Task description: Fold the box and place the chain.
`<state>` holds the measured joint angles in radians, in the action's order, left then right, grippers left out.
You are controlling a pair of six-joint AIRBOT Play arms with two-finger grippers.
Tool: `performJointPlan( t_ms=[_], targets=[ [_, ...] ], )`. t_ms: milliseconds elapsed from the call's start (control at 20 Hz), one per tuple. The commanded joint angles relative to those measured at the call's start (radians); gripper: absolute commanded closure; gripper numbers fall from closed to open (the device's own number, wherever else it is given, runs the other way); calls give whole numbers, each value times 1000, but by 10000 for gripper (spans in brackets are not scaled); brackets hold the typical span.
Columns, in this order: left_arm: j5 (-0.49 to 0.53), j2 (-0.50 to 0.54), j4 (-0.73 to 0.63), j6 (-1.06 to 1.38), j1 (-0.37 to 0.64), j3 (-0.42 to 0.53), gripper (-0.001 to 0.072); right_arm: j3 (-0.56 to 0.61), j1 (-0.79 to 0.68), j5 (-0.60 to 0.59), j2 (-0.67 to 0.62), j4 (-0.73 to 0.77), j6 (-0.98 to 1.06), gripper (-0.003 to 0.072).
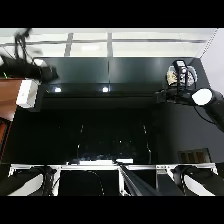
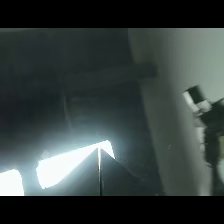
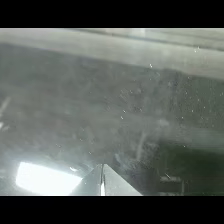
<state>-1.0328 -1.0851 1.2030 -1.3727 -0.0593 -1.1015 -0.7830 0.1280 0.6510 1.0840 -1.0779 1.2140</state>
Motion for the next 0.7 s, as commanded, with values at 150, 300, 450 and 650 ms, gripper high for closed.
performJointPlan(
  t_ms=[150,300,450,650],
  targets=[
    [345,398,62,4,-26,534,685,0,11,-1,32,-42,1,669],
    [345,409,64,4,-21,549,685,0,11,-2,32,-42,1,669],
    [345,405,64,4,-21,549,685,0,11,-2,32,-42,1,669],
    [345,398,64,4,-21,549,685,0,11,-2,32,-42,2,669]
  ],
)
